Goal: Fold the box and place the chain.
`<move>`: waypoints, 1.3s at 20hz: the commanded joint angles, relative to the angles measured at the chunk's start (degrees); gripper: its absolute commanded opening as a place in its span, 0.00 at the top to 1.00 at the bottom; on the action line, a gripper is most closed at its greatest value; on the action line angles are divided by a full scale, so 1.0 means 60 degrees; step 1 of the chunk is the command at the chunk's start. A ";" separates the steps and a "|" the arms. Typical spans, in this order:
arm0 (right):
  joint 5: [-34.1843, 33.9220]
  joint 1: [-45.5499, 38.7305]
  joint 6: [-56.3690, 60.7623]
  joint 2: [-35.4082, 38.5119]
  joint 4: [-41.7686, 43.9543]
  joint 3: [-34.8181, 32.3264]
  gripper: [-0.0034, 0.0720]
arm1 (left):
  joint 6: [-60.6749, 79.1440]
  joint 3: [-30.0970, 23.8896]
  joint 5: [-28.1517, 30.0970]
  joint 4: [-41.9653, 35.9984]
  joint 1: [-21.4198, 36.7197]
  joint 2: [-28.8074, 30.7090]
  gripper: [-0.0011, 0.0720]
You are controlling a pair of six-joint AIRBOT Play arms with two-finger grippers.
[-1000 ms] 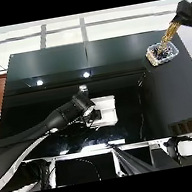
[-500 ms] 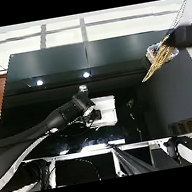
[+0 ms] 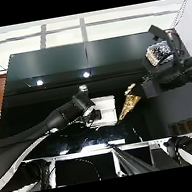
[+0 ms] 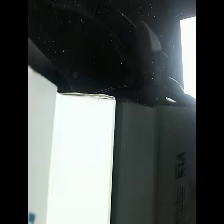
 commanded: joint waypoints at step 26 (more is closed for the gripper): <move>-0.1486 0.0251 -0.0036 -0.1424 -0.0940 -0.2065 0.52 | 0.0000 -0.0004 -0.0022 -0.0084 0.0000 -0.0004 0.95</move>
